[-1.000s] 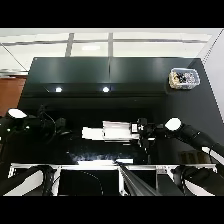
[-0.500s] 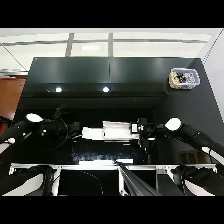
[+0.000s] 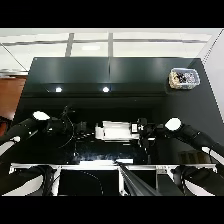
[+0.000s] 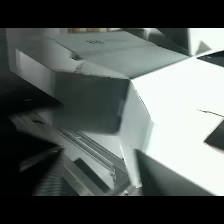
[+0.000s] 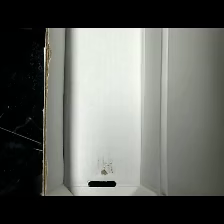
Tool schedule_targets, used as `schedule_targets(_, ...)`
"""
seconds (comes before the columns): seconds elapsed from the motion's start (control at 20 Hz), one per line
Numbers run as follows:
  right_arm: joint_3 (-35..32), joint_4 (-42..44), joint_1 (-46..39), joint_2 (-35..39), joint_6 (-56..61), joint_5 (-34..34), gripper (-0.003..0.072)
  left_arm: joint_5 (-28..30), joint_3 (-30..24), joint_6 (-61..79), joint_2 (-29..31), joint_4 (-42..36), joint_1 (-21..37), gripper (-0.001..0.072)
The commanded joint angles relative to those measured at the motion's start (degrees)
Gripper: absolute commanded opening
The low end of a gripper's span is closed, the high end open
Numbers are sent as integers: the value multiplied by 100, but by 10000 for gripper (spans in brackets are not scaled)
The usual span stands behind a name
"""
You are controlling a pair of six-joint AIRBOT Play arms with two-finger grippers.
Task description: Fold the box and place the chain.
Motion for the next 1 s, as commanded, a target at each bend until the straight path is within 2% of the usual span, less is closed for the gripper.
schedule_targets(0.0,-2,0,0,0,2,0,231,-507,278,201,-2,-186,-127,706)
schedule_targets(0.3,-2,0,0,0,7,0,231,-494,721,-11,70,-83,-772,702)
schedule_targets(0.45,-2,0,-2,0,7,0,231,-37,748,-562,114,409,-1091,702)
schedule_targets(0.75,-2,0,-2,0,9,0,231,1165,754,-1436,116,546,-1985,699)
schedule_targets(0.95,-2,0,-2,0,9,0,231,1545,763,-1884,129,623,-2304,691)
